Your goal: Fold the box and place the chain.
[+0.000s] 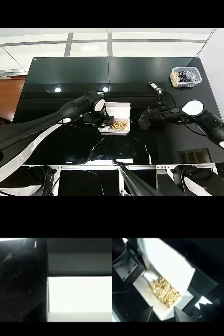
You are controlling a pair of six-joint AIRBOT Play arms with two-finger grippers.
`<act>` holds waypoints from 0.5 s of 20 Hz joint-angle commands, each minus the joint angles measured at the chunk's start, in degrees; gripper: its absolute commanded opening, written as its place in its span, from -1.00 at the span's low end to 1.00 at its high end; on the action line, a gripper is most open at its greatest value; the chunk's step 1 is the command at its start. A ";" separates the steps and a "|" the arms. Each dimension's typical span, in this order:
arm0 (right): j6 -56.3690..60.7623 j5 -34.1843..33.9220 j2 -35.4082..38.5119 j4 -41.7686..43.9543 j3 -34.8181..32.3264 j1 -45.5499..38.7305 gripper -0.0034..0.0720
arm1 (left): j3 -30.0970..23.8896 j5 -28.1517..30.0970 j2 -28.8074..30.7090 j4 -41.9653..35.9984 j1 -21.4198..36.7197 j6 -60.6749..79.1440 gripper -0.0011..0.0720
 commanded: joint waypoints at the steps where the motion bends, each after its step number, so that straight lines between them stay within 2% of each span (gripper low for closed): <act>1: 0.07 2.71 -0.02 -0.09 -0.02 -0.39 -0.08 | 1.27 -1.38 0.57 0.35 -0.09 -1.51 0.32; 2: 0.42 2.69 -0.02 -0.07 -0.02 -0.39 -0.08 | 1.79 -1.31 1.46 0.96 -0.11 -2.03 0.85; 3: 0.59 2.43 -0.02 -0.04 -0.02 -0.39 -0.08 | 2.08 -1.33 3.06 2.34 -0.31 -0.76 0.98; 7: 0.61 2.34 -0.02 -1.18 -0.02 -0.39 -0.08 | 1.03 -2.93 12.55 7.45 0.26 7.19 0.98; 10: 0.76 2.32 -0.02 -3.54 -0.02 -0.42 -0.08 | -5.86 -2.82 21.62 11.15 4.26 8.96 0.98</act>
